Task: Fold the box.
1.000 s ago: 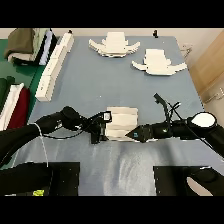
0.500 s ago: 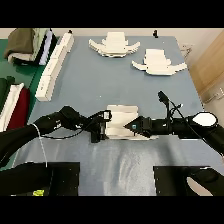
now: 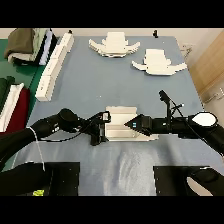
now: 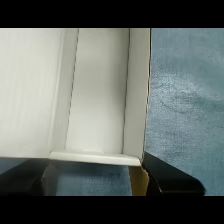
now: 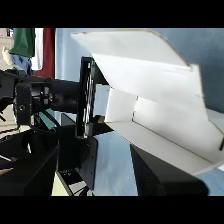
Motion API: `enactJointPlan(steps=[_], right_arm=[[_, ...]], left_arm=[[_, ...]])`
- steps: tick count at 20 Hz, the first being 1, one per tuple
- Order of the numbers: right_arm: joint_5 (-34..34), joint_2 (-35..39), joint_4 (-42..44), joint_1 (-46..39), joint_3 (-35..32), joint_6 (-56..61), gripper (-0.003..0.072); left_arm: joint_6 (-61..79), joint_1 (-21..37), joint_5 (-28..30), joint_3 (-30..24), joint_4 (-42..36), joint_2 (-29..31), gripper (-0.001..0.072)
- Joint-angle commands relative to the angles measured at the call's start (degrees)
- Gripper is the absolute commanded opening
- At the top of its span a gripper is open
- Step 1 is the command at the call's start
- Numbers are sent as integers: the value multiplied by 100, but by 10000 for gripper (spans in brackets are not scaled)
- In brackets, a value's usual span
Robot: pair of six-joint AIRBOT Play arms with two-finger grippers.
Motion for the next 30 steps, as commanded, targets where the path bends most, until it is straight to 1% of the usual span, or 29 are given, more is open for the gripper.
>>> enactJointPlan(steps=[1,3,10,15,16,18,19,22,27,30], right_arm=[[-44,4,-7,4,2,-7,713],[-48,7,-7,4,2,-7,713],[-44,4,-24,4,4,-7,713],[-190,-70,-238,4,4,2,701],[-271,-140,-234,4,7,-7,686],[-354,-380,-131,4,24,-92,254],[-348,-566,-48,4,74,-280,227],[-350,-1163,267,4,389,-1023,228],[-374,-2118,249,31,1200,-1235,227],[-398,-2559,125,120,1508,-1270,223]], left_arm=[[-98,-286,651,-164,13,9,455],[-96,-417,942,-168,7,11,455],[-92,-417,918,-173,11,9,455],[-92,-411,918,-179,11,9,454],[-94,-411,918,-179,11,9,455],[-94,-413,918,-179,11,9,455],[-92,-411,918,-179,11,9,455],[-94,-413,911,-179,15,9,455],[-55,-413,874,-179,28,9,455],[-48,-413,876,-179,28,9,455]])
